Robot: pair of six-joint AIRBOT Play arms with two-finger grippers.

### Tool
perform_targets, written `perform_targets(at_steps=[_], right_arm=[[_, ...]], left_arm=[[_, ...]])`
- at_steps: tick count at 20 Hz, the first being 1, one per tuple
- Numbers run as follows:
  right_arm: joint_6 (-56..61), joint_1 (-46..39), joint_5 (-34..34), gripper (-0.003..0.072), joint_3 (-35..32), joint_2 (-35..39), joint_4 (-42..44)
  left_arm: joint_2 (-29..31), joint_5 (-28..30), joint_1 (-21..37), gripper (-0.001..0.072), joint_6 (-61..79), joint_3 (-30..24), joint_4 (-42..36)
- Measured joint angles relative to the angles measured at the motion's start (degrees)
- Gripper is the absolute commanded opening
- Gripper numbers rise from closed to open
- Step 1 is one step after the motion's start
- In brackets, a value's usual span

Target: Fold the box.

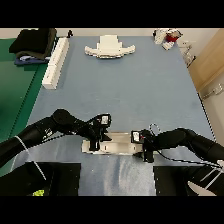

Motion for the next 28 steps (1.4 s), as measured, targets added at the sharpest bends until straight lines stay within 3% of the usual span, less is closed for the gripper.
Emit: perform_targets(at_steps=[8,9,11,14,22,23,24,28], right_arm=[[0.00,-0.02,-0.22,0.0551,0.00,0.28,0.02],[0.00,-0.02,-0.22,0.0564,0.00,0.28,0.02],[0.00,-0.02,-0.42,0.0678,-0.02,0.46,0.24],[-0.02,0.00,-0.61,0.0683,-0.02,1.18,0.61],[0.02,0.00,-0.31,0.0649,-0.15,1.75,0.50],[0.00,0.00,-0.13,0.0637,-0.33,1.77,0.39],[0.02,0.00,0.11,0.0564,-0.48,1.77,0.33],[0.00,0.00,0.55,0.0547,-0.85,1.77,0.26]], left_arm=[[0.00,0.00,0.00,0.0013,0.00,0.00,0.00],[0.00,0.00,0.00,0.0013,0.00,0.00,0.00],[0.00,0.00,0.00,0.0013,0.00,0.00,-0.02],[0.00,-0.09,0.00,0.0013,0.00,0.00,0.00],[0.00,-0.02,0.00,0.0013,-0.02,0.00,-0.02],[0.00,-0.02,0.00,0.0013,0.00,0.00,-0.02],[0.00,-0.04,0.00,0.0013,0.00,0.00,-0.02],[0.00,-0.04,0.00,0.0014,-0.02,0.00,-0.02]])
